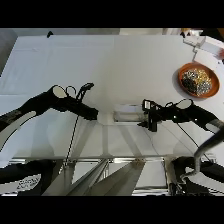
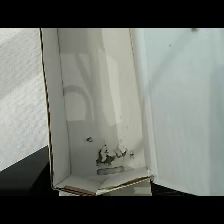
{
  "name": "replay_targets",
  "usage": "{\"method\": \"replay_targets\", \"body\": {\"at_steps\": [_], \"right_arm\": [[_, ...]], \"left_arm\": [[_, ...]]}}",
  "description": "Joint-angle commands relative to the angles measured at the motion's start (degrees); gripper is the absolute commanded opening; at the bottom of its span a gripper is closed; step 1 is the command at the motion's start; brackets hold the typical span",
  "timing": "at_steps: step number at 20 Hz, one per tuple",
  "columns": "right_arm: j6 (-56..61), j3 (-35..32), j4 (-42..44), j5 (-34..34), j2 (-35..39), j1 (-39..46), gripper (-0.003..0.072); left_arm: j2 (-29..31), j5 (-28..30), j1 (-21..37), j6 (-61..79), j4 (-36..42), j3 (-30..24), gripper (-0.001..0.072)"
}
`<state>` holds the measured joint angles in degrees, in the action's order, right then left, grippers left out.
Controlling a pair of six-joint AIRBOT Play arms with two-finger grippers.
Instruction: Fold the box and place the chain.
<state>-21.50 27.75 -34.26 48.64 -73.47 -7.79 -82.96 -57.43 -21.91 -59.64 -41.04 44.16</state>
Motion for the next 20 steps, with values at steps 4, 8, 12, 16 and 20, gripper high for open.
{"method": "replay_targets", "body": {"at_steps": [4,8,12,16,20], "right_arm": [[0.00,-0.02,-0.02,0.02,0.02,0.00,0.0335],[0.00,-0.02,-0.02,0.02,0.02,0.00,0.0335],[0.00,-0.02,-0.02,0.02,0.02,0.00,0.0335],[0.00,-0.02,-0.02,0.02,0.02,0.00,0.0335],[0.00,-0.02,-0.02,0.02,0.02,0.00,0.0335]], "left_arm": [[-2.73,3.65,-3.58,-0.20,4.70,-0.24,0.0003],[-0.57,3.69,-4.70,0.15,6.78,0.13,0.0003],[2.60,3.74,-5.25,1.36,7.72,0.15,0.0013],[3.08,5.03,-7.43,1.33,9.77,0.15,0.0231],[3.10,7.10,-9.27,1.33,11.74,0.15,0.0297]]}}
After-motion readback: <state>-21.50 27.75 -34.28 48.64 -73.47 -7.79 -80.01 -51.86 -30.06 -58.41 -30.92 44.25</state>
